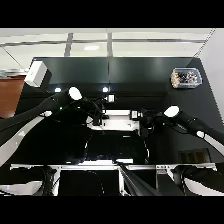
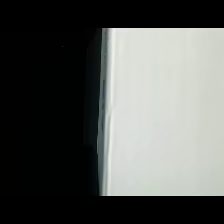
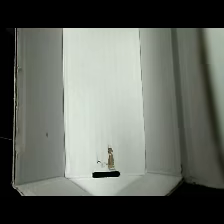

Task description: Fold the box and place the chain.

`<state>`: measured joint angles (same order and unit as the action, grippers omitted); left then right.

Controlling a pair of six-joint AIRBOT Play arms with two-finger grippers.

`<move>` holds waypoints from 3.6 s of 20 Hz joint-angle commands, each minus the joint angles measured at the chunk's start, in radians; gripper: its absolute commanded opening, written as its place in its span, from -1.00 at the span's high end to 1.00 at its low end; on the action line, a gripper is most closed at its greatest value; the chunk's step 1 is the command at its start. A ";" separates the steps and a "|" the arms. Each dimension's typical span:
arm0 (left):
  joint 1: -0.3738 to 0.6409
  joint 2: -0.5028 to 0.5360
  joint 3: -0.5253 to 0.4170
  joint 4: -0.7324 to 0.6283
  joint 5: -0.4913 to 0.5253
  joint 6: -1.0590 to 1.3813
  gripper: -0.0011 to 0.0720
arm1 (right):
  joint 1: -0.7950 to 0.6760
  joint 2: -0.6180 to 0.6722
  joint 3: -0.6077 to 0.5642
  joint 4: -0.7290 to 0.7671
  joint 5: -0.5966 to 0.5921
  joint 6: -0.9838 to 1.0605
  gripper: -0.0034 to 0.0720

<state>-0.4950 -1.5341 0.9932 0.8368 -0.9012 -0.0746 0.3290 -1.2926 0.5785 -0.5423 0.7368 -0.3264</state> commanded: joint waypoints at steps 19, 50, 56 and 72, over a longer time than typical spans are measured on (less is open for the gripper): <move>0.000 0.000 0.000 -0.008 0.001 0.000 0.90 | 0.005 -0.003 0.001 -0.002 -0.013 0.004 -0.85; 0.045 0.312 -0.090 0.112 -0.426 -0.698 0.91 | 0.005 -0.002 0.001 -0.001 -0.017 0.008 -0.38; -0.060 0.311 -0.187 -0.307 0.074 -0.492 0.91 | 0.005 -0.002 0.001 -0.001 -0.017 0.008 -0.38; 0.019 0.022 -0.045 -0.061 0.030 -0.642 0.91 | 0.005 -0.002 0.001 -0.001 -0.018 0.008 -0.38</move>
<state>-0.4767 -1.4746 0.9222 0.7380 -0.7822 -0.6991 0.3336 -1.2945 0.5789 -0.5438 0.7197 -0.3187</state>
